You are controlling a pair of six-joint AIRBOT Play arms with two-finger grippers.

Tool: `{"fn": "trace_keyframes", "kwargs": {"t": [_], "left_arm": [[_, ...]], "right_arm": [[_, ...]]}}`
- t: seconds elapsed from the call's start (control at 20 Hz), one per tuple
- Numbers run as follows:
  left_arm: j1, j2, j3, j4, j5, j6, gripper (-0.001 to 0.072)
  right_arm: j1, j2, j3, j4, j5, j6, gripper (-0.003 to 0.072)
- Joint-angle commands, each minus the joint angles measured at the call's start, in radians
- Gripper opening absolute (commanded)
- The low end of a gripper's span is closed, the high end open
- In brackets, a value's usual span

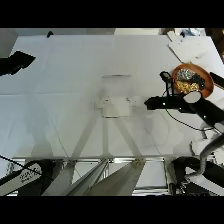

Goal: Fold the box and place the chain.

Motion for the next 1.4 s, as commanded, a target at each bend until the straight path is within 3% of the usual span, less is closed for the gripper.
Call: {"fn": "trace_keyframes", "kwargs": {"t": [0.0,1.0,1.05,1.2,1.35], "left_arm": [[0.000,0.001,0.000,0.000,0.000,0.000,0.0694],[-0.006,0.001,0.000,-0.054,0.003,-0.083,0.0691],[-0.016,0.001,0.000,-0.051,-0.034,-0.071,0.0683],[-0.100,0.001,0.000,0.027,-0.119,-0.021,0.0497],[-0.241,0.001,0.003,0.108,-0.072,-0.002,0.0484]], "right_arm": [[0.078,0.001,-0.031,0.047,-0.147,0.000,0.0011],[0.088,0.001,-0.031,0.047,-0.151,-0.001,0.0013],[0.088,0.001,-0.031,0.047,-0.151,0.000,0.0014],[0.087,0.001,-0.031,0.047,-0.151,-0.001,0.0014],[0.087,0.001,-0.031,0.047,-0.151,0.000,0.0014]]}}
